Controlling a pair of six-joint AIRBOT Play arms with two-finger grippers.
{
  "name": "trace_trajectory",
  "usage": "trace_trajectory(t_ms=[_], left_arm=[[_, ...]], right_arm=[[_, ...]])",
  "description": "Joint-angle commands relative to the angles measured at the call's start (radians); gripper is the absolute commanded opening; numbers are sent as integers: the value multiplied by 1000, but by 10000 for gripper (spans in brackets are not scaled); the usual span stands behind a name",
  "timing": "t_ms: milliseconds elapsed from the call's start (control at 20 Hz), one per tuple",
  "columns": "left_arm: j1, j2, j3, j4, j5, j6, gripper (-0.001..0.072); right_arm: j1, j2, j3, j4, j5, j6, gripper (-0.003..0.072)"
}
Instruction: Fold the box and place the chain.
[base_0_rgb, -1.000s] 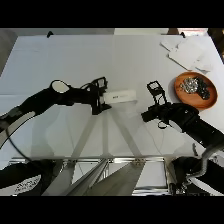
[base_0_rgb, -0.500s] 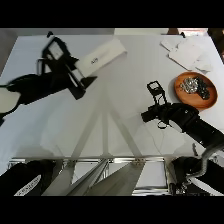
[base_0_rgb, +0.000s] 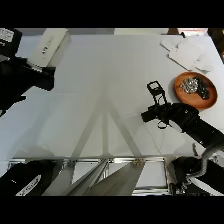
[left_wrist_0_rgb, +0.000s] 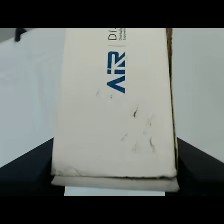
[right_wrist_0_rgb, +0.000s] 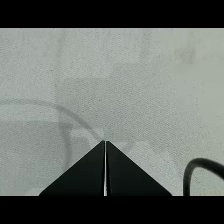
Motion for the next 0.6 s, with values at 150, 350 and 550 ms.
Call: trace_trajectory(t_ms=[150,350,550], left_arm=[[240,-171,1,83,-46,-293,7],[374,-302,1,10,99,-295,7],[387,-464,1,-21,195,-192,7]], right_arm=[[0,0,1,0,0,0,10],[0,0,1,0,0,0,10],[0,0,1,0,0,0,10]])
